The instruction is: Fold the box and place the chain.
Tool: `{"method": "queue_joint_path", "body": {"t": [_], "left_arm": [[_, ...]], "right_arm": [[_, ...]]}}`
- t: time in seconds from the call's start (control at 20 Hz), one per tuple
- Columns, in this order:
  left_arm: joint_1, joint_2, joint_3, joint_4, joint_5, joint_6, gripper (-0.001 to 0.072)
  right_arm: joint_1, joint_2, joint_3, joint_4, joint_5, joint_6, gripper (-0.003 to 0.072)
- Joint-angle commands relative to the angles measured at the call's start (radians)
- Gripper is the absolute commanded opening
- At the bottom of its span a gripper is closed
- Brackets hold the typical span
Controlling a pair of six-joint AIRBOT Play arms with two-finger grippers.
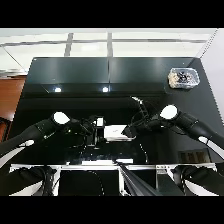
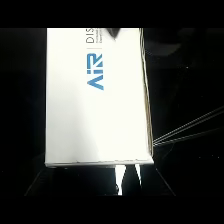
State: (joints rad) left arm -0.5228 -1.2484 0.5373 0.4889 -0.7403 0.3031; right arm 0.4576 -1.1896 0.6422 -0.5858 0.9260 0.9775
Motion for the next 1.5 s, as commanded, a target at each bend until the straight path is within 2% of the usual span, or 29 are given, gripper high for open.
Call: {"method": "queue_joint_path", "body": {"t": [0.0, 0.1, 0.15, 0.2, 0.25, 0.4, 0.55, 0.65, 0.8, 0.95, 1.1, 1.45], "left_arm": [[0.000, 0.000, 0.000, 0.000, 0.000, 0.004, 0.0350], [0.000, 0.001, 0.002, 0.001, -0.003, -0.005, 0.0370], [0.000, 0.005, 0.004, 0.002, -0.004, -0.042, 0.0463], [0.000, 0.015, 0.011, 0.021, -0.004, -0.092, 0.0631], [0.000, 0.035, 0.019, 0.056, -0.006, -0.147, 0.0710], [0.000, 0.129, 0.072, 0.227, -0.075, -0.309, 0.0710], [-0.030, 0.164, 0.149, 0.206, -0.108, -0.432, 0.0707], [-0.093, 0.117, 0.209, 0.206, -0.078, -0.457, 0.0705], [-0.186, -0.048, 0.334, 0.210, -0.092, -0.539, 0.0705], [-0.233, -0.187, 0.449, 0.217, -0.120, -0.620, 0.0706], [-0.236, -0.233, 0.488, 0.245, -0.136, -0.653, 0.0706], [-0.249, -0.237, 0.488, 0.264, -0.152, -0.675, 0.0706]], "right_arm": [[-0.005, 0.084, 0.051, -0.013, 0.016, -0.003, 0.0024], [-0.043, 0.180, 0.084, -0.129, 0.015, 0.063, 0.0024], [-0.083, 0.235, 0.087, -0.210, 0.016, 0.111, 0.0024], [-0.129, 0.282, 0.087, -0.299, 0.030, 0.168, 0.0024], [-0.185, 0.328, 0.087, -0.399, 0.064, 0.231, 0.0024], [-0.335, 0.407, 0.084, -0.616, 0.198, 0.321, 0.0024], [-0.390, 0.414, 0.070, -0.699, 0.258, 0.335, 0.0024], [-0.390, 0.414, 0.068, -0.692, 0.229, 0.336, 0.0024], [-0.390, 0.413, 0.068, -0.647, 0.188, 0.335, 0.0024], [-0.390, 0.413, 0.068, -0.646, 0.188, 0.334, 0.0024], [-0.390, 0.413, 0.068, -0.648, 0.187, 0.326, 0.0024], [-0.390, 0.413, 0.068, -0.648, 0.176, 0.324, 0.0024]]}}
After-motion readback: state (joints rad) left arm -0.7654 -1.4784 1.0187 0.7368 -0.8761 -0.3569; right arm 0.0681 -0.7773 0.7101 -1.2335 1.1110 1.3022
